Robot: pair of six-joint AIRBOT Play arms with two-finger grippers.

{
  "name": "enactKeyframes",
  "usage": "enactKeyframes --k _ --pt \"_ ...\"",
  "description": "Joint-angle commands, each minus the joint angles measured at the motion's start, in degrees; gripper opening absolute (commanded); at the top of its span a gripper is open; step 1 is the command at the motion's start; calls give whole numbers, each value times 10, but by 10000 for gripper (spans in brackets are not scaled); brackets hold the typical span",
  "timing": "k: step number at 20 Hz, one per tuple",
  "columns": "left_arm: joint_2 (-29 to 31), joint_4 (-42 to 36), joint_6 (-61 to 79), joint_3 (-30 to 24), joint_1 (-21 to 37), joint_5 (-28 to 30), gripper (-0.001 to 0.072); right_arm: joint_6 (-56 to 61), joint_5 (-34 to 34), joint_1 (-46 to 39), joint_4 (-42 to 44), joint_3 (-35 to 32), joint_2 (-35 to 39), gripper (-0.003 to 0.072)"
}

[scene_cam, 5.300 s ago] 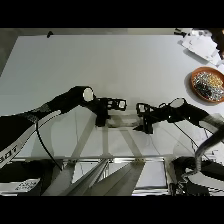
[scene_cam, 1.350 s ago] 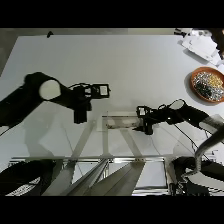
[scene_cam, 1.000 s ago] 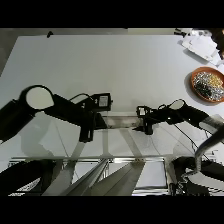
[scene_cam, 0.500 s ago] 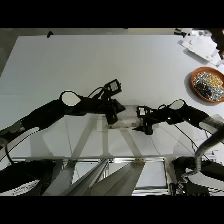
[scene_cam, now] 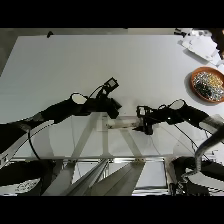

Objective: Fold the box and place the chain.

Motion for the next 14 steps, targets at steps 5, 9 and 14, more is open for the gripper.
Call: enactKeyframes --k 5,9,14 --pt "-20 42 -54 0 0 -37 3 -2 0 0 -1 0 0 406" --pt "19 44 -50 8 1 -9 5 -2 0 0 -1 0 0 406" --pt "123 114 -52 19 25 -4 46 -2 0 0 -1 0 0 406"
